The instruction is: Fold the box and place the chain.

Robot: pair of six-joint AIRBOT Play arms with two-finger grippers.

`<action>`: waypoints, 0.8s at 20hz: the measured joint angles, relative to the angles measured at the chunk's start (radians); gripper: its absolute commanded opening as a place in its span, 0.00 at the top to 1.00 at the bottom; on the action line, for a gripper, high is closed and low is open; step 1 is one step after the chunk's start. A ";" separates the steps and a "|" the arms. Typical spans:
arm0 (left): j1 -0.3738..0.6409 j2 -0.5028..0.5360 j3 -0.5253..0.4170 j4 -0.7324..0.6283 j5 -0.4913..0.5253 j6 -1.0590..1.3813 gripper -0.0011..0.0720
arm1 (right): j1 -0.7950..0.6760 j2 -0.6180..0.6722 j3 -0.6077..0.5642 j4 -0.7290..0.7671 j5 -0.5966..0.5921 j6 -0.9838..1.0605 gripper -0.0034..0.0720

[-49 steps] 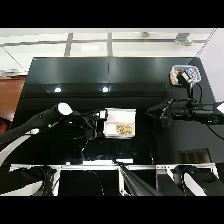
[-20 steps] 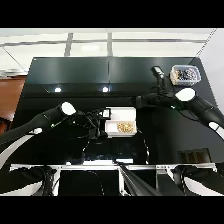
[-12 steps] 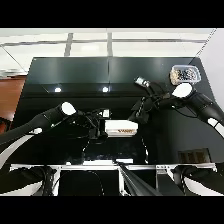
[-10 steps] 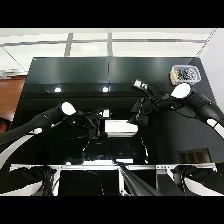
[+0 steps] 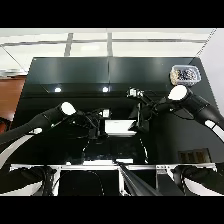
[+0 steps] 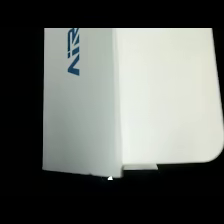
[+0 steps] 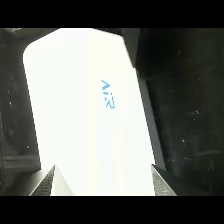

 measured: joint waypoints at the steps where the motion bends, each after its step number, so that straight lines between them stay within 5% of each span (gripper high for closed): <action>1: 0.000 0.000 0.000 0.000 0.000 -0.003 0.54 | 0.006 0.000 -0.002 -0.009 -0.011 -0.005 0.10; 3: 0.000 0.000 0.000 0.000 -0.001 -0.003 0.54 | 0.015 0.000 -0.005 -0.018 -0.037 -0.020 0.10; 5: 0.000 0.000 0.000 0.000 -0.002 -0.007 0.54 | 0.023 0.000 -0.014 -0.033 -0.053 -0.031 0.25; 11: 0.000 0.000 0.000 0.000 -0.002 -0.007 0.54 | 0.041 0.003 -0.027 -0.051 -0.073 -0.043 0.25; 13: 0.000 0.000 0.000 0.000 -0.002 -0.007 0.54 | 0.042 0.008 -0.028 -0.053 -0.074 -0.045 0.48; 16: 0.000 0.000 0.000 0.000 -0.002 -0.008 0.54 | 0.043 0.020 -0.028 -0.054 -0.071 -0.045 0.48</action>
